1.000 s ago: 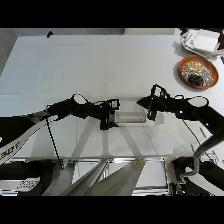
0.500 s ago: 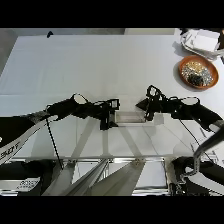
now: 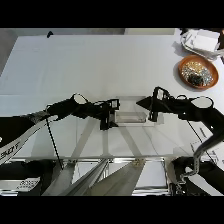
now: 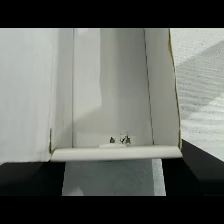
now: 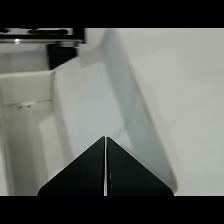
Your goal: Fold the box and place the chain.
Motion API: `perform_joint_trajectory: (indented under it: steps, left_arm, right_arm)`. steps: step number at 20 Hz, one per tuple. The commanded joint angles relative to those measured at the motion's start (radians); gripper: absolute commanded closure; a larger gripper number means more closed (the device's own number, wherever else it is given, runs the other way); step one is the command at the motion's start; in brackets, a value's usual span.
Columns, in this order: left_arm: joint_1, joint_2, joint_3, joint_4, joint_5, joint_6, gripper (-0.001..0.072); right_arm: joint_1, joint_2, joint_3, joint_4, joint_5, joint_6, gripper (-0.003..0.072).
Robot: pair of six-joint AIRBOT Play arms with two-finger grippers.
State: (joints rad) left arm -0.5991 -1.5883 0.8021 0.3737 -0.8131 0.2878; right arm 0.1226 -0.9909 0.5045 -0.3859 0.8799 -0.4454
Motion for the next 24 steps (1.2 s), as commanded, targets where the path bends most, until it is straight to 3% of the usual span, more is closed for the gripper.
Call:
perform_joint_trajectory:
  steps: [1,5,10,12,15,16,18,21,24]
  left_arm:
    - [0.0,0.0,0.0,0.0,0.0,0.0,0.0501]
    - [0.0,0.0,0.0,0.0,0.0,0.0,0.0501]
    - [0.0,0.0,0.0,0.0,0.0,0.0,0.0501]
    - [0.0,0.0,0.0,0.0,0.0,0.0,0.0501]
    - [0.0,0.0,0.0,0.0,0.0,0.0,0.0501]
    - [0.0,0.0,0.0,0.0,0.0,0.0,0.0501]
    - [0.0,0.0,0.0,0.0,0.0,0.0,0.0501]
    - [0.0,0.0,0.0,0.0,0.0,0.0,0.0501]
    - [0.0,0.0,0.0,0.0,0.0,0.0,0.0501]
  right_arm:
    - [0.001,0.078,0.001,-0.27,0.109,0.023,0.0673]
    - [0.001,0.081,0.001,-0.583,0.115,0.347,0.0673]
    - [0.001,0.082,0.001,-0.61,0.112,0.356,0.0666]
    - [0.001,0.082,0.001,-0.61,0.088,0.354,0.0568]
    - [0.001,0.079,0.001,-0.613,0.029,0.336,0.0295]
    - [0.001,0.074,0.0,-0.608,0.021,0.335,0.025]
    - [0.001,0.037,0.0,-0.556,0.024,0.327,0.0257]
    - [0.006,-0.01,0.0,-0.428,0.043,0.24,0.041]
    - [0.039,-0.024,0.0,-0.457,0.047,0.228,0.0415]
